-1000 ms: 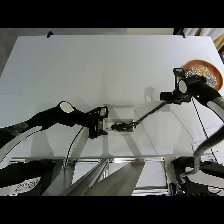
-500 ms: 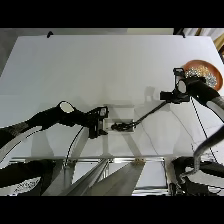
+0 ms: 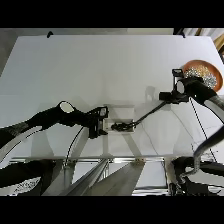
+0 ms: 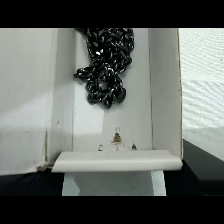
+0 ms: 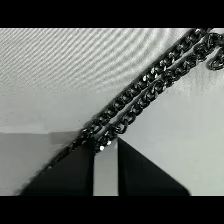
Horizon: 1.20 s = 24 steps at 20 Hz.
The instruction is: Fold the box and place the chain.
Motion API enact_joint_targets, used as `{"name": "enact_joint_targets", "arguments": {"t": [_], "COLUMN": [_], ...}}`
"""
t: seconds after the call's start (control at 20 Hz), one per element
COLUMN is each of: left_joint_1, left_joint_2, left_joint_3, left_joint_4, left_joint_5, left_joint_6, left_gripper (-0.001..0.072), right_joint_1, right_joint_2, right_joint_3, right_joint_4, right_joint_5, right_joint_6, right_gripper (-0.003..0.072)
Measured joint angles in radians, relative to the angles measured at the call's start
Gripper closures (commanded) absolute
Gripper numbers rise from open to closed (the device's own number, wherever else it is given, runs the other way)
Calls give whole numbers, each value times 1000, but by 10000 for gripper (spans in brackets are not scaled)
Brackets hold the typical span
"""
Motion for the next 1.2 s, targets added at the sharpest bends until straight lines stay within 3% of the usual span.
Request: {"name": "enact_joint_targets", "arguments": {"t": [0.3,0.4,0.5,0.85,1.2], "left_joint_1": [0,0,0,0,0], "left_joint_2": [0,0,0,0,0], "left_joint_3": [0,0,0,0,0], "left_joint_4": [0,0,0,0,0], "left_joint_5": [0,0,0,0,0], "left_joint_6": [0,0,0,0,0], "left_gripper": [435,435,435,435,435], "right_joint_1": [0,-1,0,48,273], "right_joint_2": [2,24,73,368,657], "right_joint_3": [0,-3,-1,-2,-2], "right_joint_4": [-4,-8,-7,19,93], "right_joint_5": [30,98,90,197,256], "right_joint_6": [-50,-76,-96,-182,-206], "right_gripper": [681,681,681,681,681]}}
